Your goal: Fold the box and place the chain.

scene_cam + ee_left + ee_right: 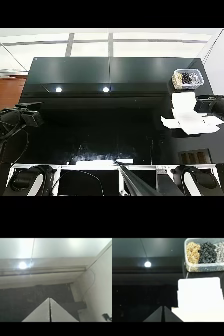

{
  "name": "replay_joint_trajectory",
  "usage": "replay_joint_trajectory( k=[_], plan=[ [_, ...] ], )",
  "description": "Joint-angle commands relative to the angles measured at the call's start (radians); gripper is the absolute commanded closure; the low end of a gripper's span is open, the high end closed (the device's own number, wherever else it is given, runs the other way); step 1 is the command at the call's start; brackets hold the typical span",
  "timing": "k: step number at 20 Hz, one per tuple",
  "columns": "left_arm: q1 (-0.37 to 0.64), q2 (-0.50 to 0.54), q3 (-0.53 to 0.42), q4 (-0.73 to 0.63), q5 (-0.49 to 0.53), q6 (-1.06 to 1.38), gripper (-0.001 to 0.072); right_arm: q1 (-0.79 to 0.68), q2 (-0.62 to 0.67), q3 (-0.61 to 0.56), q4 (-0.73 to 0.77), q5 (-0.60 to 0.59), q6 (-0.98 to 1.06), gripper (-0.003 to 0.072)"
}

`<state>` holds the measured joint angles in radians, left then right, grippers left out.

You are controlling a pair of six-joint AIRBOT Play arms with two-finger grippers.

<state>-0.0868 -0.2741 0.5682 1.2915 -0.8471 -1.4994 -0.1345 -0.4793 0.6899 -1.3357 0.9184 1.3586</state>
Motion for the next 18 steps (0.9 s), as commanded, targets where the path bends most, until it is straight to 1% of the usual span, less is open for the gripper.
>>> replay_joint_trajectory(
  k=[1,12,14,16,17,18],
  plan=[
    [0.001,0.000,0.000,-0.013,0.001,0.000,0.0681,0.001,0.001,0.001,-0.001,0.001,0.001,0.0646],
    [0.001,0.000,0.000,-0.018,0.005,0.000,0.0681,0.001,0.001,0.001,0.000,0.000,0.001,0.0646],
    [0.001,0.000,0.000,-0.019,0.005,0.000,0.0681,0.001,0.001,0.001,0.000,-0.042,0.001,0.0646],
    [0.001,-0.001,0.000,-0.041,-0.003,0.000,0.0679,0.001,0.001,0.001,0.035,-0.148,0.003,0.0645],
    [0.001,-0.007,0.000,-0.043,0.002,0.000,0.0658,0.001,0.001,0.001,0.084,-0.190,0.003,0.0645],
    [0.001,-0.017,0.000,-0.044,0.014,0.000,0.0408,0.001,0.001,0.001,0.130,-0.221,0.003,0.0640]
  ],
)
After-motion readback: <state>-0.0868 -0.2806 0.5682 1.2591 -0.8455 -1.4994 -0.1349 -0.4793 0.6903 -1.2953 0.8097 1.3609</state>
